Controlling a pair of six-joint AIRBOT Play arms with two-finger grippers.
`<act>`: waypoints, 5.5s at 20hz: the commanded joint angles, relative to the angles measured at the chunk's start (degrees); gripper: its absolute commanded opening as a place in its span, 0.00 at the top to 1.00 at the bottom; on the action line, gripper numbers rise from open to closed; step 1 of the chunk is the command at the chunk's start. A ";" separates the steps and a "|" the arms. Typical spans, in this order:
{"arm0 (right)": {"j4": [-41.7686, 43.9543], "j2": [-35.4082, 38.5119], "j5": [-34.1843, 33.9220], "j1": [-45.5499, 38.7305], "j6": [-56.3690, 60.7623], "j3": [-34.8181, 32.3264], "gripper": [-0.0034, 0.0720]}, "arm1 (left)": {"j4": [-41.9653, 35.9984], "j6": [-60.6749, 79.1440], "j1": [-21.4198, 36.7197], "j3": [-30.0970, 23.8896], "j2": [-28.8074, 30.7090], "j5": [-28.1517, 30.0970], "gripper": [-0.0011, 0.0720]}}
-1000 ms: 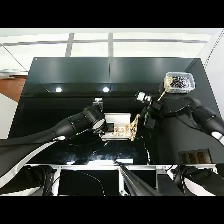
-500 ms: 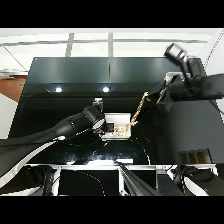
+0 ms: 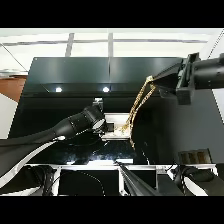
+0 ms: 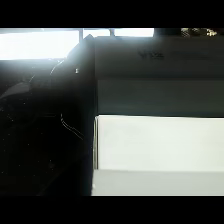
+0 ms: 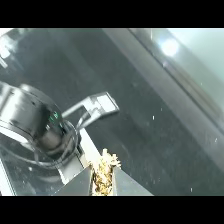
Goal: Fold the box and place the chain.
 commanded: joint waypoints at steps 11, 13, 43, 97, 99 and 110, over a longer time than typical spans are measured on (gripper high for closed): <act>10.32 0.07 -0.85 0.17 0.96 5.22 0.93 | 0.00 0.00 0.04 0.04 -0.02 0.00 0.95; 10.60 0.07 -0.83 0.17 1.33 5.22 0.93 | 0.00 0.00 0.04 0.04 -0.02 0.00 0.95; 9.99 -0.63 0.85 7.26 3.06 5.07 0.93 | -0.02 0.00 0.00 0.04 -0.02 -0.02 0.95; -9.57 -7.78 0.28 -14.47 6.58 -14.99 0.29 | -18.12 56.76 28.06 -8.59 37.97 -9.97 0.12; -13.42 -7.82 3.30 -14.47 13.00 -14.99 0.01 | -25.33 68.02 32.59 -16.46 40.04 -3.28 0.10; -25.09 -7.82 -1.18 -14.47 19.69 -16.11 0.02 | -37.83 115.58 31.65 -25.29 31.10 6.45 0.01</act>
